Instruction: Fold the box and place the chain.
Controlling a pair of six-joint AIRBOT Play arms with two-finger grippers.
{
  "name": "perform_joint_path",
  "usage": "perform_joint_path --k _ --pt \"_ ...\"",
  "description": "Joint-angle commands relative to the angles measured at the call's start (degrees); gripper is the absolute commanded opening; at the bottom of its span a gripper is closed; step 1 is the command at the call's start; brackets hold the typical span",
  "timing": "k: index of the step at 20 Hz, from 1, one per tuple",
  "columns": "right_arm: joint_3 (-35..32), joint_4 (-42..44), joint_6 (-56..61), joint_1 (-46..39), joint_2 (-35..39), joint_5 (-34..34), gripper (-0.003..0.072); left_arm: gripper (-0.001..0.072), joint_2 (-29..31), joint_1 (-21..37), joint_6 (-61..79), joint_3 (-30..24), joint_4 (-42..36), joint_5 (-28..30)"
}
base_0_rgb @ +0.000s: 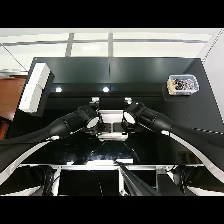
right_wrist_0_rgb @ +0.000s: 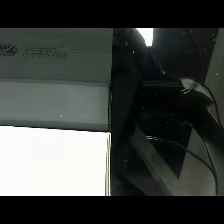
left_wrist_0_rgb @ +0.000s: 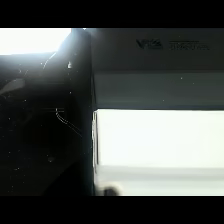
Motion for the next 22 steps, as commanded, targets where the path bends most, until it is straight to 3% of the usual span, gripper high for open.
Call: perform_joint_path --k 1,10,11,12,22 --pt "0.0 1.8 0.8 0.1 0.0 -1.8 0.0029 0.0029 0.0 0.0 0.1 0.0 0.0 0.0" --pt "0.0 1.8 0.8 0.1 0.0 -1.2 0.0036 0.0030 0.0 0.0 0.1 0.0 0.0 0.0" --pt "0.0 1.8 0.8 0.1 0.0 -1.2 0.0134 0.0029 0.0 0.0 0.1 0.0 0.0 0.0" --pt "0.0 1.8 0.8 0.1 0.0 -1.2 0.0299 0.0029 0.0 0.0 0.1 0.0 0.0 0.0" --pt "0.1 2.0 -0.6 0.1 0.2 -0.1 0.0312 0.0029 0.0 0.0 0.1 0.0 0.0 0.0"
